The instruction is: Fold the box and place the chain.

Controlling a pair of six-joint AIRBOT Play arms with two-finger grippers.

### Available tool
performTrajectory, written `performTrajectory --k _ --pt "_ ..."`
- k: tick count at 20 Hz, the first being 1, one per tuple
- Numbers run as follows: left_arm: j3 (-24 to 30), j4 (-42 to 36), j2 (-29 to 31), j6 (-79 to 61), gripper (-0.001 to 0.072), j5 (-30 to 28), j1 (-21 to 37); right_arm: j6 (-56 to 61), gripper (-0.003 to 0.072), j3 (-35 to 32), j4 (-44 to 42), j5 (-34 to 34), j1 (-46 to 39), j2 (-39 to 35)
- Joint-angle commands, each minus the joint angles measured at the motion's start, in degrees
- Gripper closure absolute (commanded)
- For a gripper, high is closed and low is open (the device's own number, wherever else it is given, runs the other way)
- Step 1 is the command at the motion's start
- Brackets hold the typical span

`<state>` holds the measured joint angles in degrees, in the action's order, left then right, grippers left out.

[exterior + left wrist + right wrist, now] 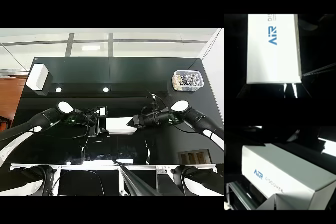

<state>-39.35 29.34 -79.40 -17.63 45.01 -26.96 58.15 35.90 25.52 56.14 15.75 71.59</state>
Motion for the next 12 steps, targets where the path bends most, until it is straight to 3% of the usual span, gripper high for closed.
performTrajectory --k 1,5,12 --pt "0.0 0.0 0.0 0.0 0.0415 0.0 0.0 1.8 0.0672 -0.2 4.8 -3.0 1.6 0.5" --pt "0.0 0.0 0.0 0.0 0.0415 0.0 0.0 0.8 0.0673 0.4 4.7 0.4 1.2 0.1" --pt "-0.2 0.0 0.0 0.0 0.041 -0.5 0.1 0.7 0.0672 8.7 8.7 18.5 -9.0 -12.2"
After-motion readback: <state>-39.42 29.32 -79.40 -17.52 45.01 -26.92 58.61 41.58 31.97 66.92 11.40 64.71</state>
